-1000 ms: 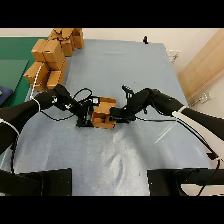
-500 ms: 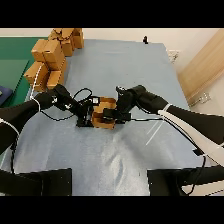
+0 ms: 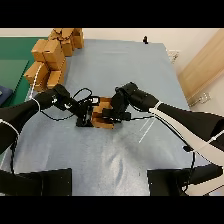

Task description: Fold the box.

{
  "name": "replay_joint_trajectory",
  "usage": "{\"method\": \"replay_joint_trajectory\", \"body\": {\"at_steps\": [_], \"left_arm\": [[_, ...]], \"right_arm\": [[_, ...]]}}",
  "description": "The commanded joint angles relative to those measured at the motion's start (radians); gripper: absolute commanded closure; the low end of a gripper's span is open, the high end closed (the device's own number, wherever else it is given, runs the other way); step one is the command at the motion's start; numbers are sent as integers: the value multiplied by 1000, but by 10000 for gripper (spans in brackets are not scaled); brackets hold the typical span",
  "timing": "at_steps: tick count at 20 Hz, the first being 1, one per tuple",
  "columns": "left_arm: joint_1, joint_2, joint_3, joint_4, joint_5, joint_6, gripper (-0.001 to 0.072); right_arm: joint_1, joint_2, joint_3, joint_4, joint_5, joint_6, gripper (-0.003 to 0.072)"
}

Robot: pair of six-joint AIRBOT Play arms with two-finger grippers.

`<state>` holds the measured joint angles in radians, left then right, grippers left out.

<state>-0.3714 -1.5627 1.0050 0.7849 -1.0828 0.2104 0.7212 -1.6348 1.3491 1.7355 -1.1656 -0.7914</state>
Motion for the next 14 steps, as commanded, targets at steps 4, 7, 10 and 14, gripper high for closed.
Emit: {"method": "replay_joint_trajectory", "body": {"at_steps": [4, 7, 10, 14], "left_arm": [[-1, 0, 0, -3, 1, -2, 656], [-1, 0, 0, -3, 0, -2, 656], [-1, 0, 0, -3, 1, -2, 656], [-1, 0, 0, -3, 1, -2, 656]], "right_arm": [[3, -6, 22, 29, 23, 18, 250], [3, -19, 30, 6, -9, 45, 331], [4, -57, 55, -15, -89, 54, 384], [4, -91, 106, -17, -90, 54, 467]]}}
